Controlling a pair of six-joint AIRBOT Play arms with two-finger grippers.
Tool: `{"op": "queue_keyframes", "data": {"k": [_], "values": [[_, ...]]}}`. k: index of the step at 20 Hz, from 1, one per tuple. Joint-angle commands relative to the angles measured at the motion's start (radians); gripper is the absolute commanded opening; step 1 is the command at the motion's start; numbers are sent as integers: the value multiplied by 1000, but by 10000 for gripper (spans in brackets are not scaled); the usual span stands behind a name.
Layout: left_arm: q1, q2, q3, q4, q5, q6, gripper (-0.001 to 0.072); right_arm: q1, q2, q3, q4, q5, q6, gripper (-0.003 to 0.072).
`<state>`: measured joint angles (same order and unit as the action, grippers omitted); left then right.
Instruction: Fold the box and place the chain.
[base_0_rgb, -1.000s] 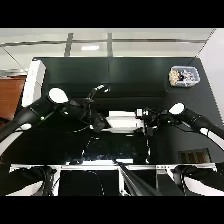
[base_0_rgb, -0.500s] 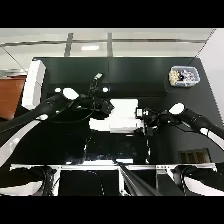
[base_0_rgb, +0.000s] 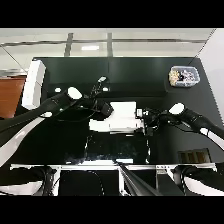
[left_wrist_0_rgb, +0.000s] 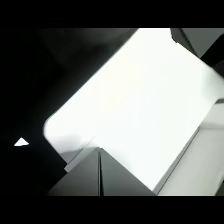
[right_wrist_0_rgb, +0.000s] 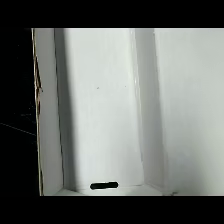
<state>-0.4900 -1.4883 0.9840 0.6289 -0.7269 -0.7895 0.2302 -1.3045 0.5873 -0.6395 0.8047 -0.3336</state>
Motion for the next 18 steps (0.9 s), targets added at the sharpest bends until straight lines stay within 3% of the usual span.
{"op": "queue_keyframes", "data": {"k": [1,3,5,7,9,10,12,15,18], "values": [[28,132,11,121,-28,-4,22,0,0,0,0,0,1,198],[32,224,-35,231,-19,-96,22,0,0,0,1,0,1,199],[27,307,-151,220,7,-69,22,0,0,0,0,0,1,199],[5,369,-270,160,-9,117,27,1,0,0,1,-1,1,199],[-14,378,-330,153,-92,338,28,0,0,0,0,-1,1,198],[-23,371,-342,158,-113,433,74,0,0,0,1,0,1,199],[-37,352,-349,168,-93,615,719,0,0,0,1,0,1,199],[-58,323,-349,175,23,826,701,0,0,0,1,0,1,199],[-66,280,-338,174,99,831,670,0,0,0,1,0,1,198]]}}
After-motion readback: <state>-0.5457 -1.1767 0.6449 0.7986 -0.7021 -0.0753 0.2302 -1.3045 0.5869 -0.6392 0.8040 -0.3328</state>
